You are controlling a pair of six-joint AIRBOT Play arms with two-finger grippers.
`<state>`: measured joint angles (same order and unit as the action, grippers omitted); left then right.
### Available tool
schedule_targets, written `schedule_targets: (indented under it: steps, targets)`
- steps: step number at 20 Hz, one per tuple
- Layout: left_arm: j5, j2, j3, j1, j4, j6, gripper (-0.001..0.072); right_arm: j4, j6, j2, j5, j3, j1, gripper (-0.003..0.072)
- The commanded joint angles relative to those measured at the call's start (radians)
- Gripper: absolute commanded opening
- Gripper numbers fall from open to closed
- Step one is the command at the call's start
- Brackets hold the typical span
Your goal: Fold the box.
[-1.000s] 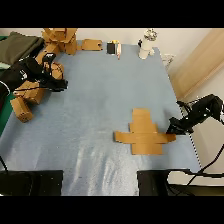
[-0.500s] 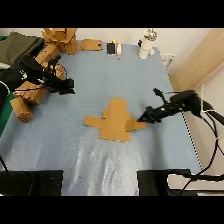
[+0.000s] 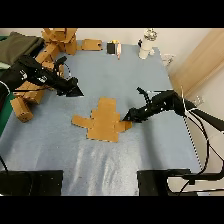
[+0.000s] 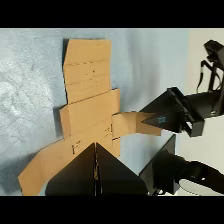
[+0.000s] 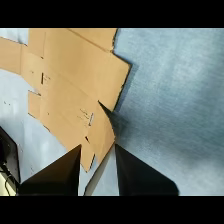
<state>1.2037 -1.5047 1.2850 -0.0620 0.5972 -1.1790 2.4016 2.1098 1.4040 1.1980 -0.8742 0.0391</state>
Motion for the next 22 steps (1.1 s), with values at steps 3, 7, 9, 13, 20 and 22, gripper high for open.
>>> schedule_targets:
  steps: [3, 7, 9, 13, 20, 22]
  targets:
    - [0.031, 0.000, 0.001, 0.002, -0.037, 0.001, 0.0013, -0.027, -0.018, 0.023, -0.012, 0.001, 0.013, 0.0282]
    - [0.040, 0.000, 0.001, 0.015, -0.037, 0.000, 0.0013, -0.029, -0.018, 0.048, 0.001, 0.004, 0.042, 0.0281]
    - [0.060, 0.000, 0.001, 0.024, -0.037, 0.000, 0.0013, -0.022, -0.018, 0.059, -0.018, 0.004, 0.072, 0.0280]
    - [0.063, 0.000, 0.001, 0.027, -0.037, 0.001, 0.0014, 0.010, 0.013, 0.061, -0.050, 0.003, 0.107, 0.0049]
    - [0.159, 0.000, -0.021, 0.023, -0.042, 0.091, 0.0355, 0.084, 0.282, -0.025, -0.109, 0.068, 0.156, 0.0001]
    - [0.141, 0.000, -0.059, 0.016, -0.032, 0.098, 0.0355, 0.080, 0.300, -0.090, -0.163, 0.127, 0.175, 0.0001]
